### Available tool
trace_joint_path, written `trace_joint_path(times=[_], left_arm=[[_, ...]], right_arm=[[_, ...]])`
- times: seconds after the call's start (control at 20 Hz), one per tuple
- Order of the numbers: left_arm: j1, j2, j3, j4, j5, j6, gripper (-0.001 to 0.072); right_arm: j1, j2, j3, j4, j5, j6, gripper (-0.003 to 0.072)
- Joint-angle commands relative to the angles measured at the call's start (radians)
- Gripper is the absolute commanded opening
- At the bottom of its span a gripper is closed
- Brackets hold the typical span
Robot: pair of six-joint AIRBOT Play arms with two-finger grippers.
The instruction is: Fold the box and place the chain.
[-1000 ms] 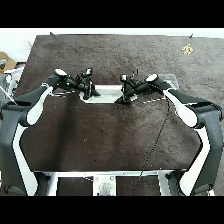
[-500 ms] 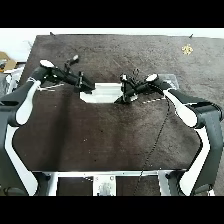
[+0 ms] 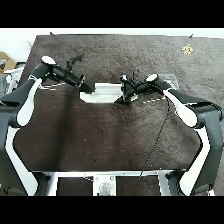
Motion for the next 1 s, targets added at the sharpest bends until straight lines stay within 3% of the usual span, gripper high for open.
trace_joint_path(times=[0.0,0.65,0.95], left_arm=[[-0.049,0.001,-0.001,0.049,0.173,-0.005,0.0011],[-0.053,0.0,-0.001,0.018,0.414,-0.005,0.0011],[-0.053,-0.005,-0.005,0.02,0.469,-0.013,0.0011]], right_arm=[[0.0,0.0,0.0,0.0,0.003,0.0,0.0445],[0.0,0.0,0.0,0.0,0.003,0.0,0.0445],[0.0,0.0,0.0,0.0,0.003,0.0,0.0446]])
